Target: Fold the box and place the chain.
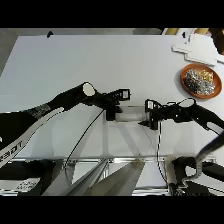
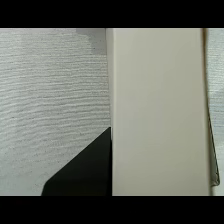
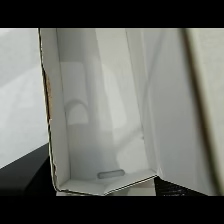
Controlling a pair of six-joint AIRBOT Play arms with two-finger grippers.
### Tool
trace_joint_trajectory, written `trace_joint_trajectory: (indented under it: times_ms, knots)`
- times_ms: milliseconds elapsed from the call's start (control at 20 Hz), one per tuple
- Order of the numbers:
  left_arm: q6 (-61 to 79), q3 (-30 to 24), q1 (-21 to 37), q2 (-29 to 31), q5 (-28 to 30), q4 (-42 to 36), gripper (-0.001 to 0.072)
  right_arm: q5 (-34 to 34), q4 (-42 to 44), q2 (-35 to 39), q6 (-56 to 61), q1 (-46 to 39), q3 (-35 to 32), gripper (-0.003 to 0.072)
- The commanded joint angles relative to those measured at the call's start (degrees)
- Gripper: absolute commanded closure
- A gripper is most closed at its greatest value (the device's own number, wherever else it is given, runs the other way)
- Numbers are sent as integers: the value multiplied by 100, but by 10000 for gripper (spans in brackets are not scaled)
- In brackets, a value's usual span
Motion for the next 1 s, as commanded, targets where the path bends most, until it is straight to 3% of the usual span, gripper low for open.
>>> trace_joint_trajectory:
  times_ms: [0,950]
  knots:
    - [-2,0,0,2,9,0,698,-57,-105,-7,31,2,-4,307]
    - [-2,0,0,2,9,0,698,-52,-105,-4,22,2,-4,285]
